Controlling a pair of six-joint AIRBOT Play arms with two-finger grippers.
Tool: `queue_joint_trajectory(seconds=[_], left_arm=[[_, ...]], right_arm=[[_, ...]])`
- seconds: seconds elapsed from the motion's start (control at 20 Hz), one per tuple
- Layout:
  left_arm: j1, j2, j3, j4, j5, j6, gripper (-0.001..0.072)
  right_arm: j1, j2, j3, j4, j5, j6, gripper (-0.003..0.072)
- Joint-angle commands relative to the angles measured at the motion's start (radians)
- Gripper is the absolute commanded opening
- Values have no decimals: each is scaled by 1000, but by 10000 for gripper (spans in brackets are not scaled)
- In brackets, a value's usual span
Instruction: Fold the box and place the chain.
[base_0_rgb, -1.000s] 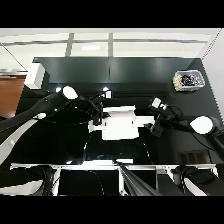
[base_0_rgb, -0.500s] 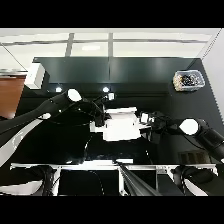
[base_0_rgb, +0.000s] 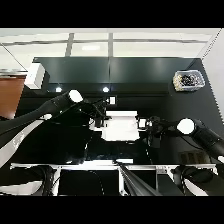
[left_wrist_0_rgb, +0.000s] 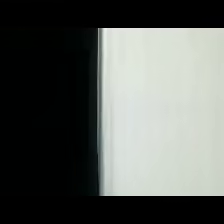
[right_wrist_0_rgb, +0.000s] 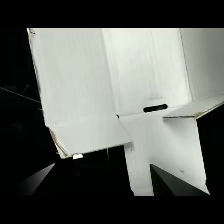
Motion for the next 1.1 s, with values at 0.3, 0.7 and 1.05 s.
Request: queue_joint_trajectory(seconds=[0.3,0.7,1.05], left_arm=[[-1,-2,0,3,1,6,25],[-1,-2,0,3,1,6,25],[-1,-2,0,3,0,6,25]], right_arm=[[40,-17,-64,194,-100,-132,698],[90,-36,36,219,-185,-145,698],[50,-36,70,182,-217,-140,698]])
